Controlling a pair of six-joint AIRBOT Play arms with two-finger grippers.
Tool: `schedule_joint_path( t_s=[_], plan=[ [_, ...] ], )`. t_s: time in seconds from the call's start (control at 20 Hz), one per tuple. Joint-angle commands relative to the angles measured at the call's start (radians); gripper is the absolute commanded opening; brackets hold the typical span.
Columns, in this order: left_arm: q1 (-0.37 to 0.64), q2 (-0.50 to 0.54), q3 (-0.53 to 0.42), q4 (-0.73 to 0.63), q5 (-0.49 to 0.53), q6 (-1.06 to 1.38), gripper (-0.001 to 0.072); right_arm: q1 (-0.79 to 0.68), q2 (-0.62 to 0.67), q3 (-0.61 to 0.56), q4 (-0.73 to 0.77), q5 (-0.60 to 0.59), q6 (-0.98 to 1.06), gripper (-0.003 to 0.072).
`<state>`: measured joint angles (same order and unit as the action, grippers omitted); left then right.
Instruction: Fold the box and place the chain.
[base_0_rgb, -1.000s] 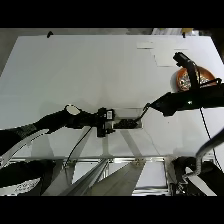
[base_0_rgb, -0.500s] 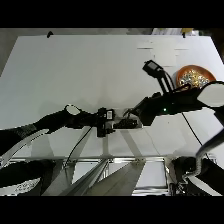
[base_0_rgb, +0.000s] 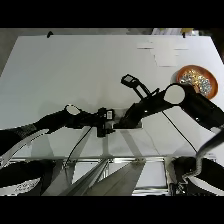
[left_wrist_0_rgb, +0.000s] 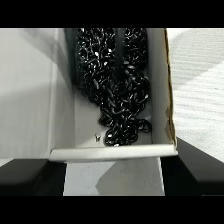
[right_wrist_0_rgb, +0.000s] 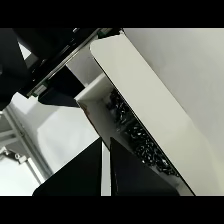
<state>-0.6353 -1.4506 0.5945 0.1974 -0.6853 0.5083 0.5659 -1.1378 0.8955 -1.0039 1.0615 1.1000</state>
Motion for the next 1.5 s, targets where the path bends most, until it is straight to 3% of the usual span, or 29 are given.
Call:
schedule_joint_path(
  t_s=[0.0, 0.05, 0.25, 0.4, 0.45, 0.55, 0.85, 1.2, 1.45],
  plan=[
    [0.0, 0.001, 0.0, 0.0, 0.0, 0.0, 0.0097, 0.037, -0.029, 0.0, -0.011, -0.052, -0.002, 0.0075],
    [0.0, 0.001, 0.0, 0.0, 0.0, 0.0, 0.0097, 0.039, -0.034, 0.0, -0.011, -0.062, -0.002, 0.0123],
    [0.0, 0.001, 0.0, 0.0, 0.0, 0.0, 0.0097, 0.039, -0.036, 0.051, -0.02, -0.012, -0.016, 0.0125],
    [0.0, 0.001, 0.0, 0.0, 0.0, 0.0, 0.0097, 0.025, -0.036, 0.182, -0.091, 0.024, -0.03, 0.0071],
    [0.0, 0.001, 0.0, 0.0, 0.0, 0.0, 0.0097, 0.016, -0.036, 0.22, -0.115, 0.023, -0.033, 0.0017],
    [0.0, 0.001, 0.0, 0.0, 0.0, 0.0, 0.0097, -0.011, -0.04, 0.261, -0.163, 0.002, -0.036, 0.0017],
    [0.0, 0.001, 0.0, 0.0, 0.0, 0.0, 0.0097, -0.126, -0.136, 0.265, -0.195, 0.041, -0.134, 0.0017],
    [0.0, 0.001, 0.0, 0.0, 0.0, 0.0, 0.0097, -0.116, -0.232, 0.264, -0.151, 0.105, -0.309, 0.0017],
    [0.0, 0.001, 0.0, 0.0, 0.0, 0.0, 0.0097, -0.079, -0.232, 0.228, -0.061, 0.123, -0.411, 0.0017]
  ],
)
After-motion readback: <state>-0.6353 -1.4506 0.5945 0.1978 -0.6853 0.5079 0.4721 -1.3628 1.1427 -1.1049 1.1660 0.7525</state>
